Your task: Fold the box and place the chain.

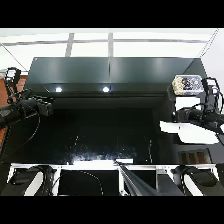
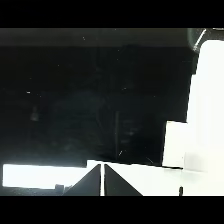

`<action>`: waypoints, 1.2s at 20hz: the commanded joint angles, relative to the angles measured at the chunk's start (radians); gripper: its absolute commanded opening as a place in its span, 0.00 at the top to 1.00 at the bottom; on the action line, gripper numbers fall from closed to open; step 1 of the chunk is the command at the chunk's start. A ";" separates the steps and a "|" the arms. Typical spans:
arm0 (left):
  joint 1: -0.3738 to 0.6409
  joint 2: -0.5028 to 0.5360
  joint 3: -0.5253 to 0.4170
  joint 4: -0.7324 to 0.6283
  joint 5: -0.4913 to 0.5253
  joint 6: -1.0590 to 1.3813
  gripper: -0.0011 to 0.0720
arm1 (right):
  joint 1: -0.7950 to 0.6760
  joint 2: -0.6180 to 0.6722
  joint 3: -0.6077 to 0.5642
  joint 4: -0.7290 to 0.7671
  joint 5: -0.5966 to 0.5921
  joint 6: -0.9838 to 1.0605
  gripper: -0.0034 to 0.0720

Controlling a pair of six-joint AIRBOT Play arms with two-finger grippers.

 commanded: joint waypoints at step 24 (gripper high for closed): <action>-0.001 -0.003 0.000 -0.192 0.188 0.000 0.95 | -0.011 0.001 0.007 -0.010 -0.346 0.043 0.03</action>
